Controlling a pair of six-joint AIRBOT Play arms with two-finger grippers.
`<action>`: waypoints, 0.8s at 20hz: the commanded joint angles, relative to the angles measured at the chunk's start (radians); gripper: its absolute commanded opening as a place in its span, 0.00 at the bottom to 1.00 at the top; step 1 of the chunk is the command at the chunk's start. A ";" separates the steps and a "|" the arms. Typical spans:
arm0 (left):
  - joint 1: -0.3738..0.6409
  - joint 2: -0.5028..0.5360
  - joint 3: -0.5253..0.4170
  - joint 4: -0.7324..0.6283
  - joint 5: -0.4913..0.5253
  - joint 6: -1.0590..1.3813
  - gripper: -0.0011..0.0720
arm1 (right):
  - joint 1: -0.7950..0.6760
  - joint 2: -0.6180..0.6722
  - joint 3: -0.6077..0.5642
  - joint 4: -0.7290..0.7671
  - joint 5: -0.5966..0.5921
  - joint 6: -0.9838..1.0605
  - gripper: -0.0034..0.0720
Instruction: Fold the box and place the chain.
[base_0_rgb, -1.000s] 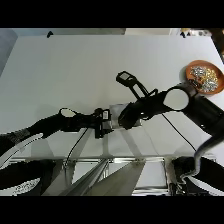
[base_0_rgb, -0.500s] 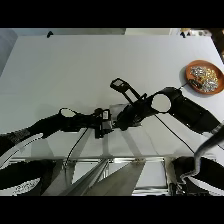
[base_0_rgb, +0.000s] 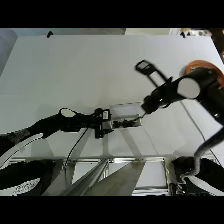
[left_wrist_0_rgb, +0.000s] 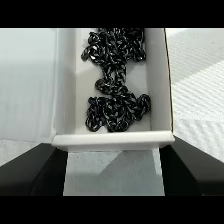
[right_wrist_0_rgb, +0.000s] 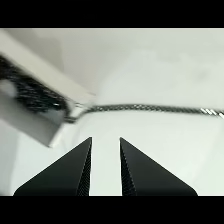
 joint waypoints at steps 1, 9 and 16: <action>0.000 0.002 0.000 0.000 0.000 0.000 0.20 | -0.161 -0.037 -0.010 -0.039 0.001 0.043 0.35; 0.000 0.002 0.000 0.000 0.000 0.000 0.20 | -0.237 -0.226 -0.131 -0.021 -0.217 0.093 0.62; 0.000 0.002 0.000 0.000 0.000 0.000 0.20 | -0.237 -0.332 -0.131 -0.017 -0.267 0.145 0.48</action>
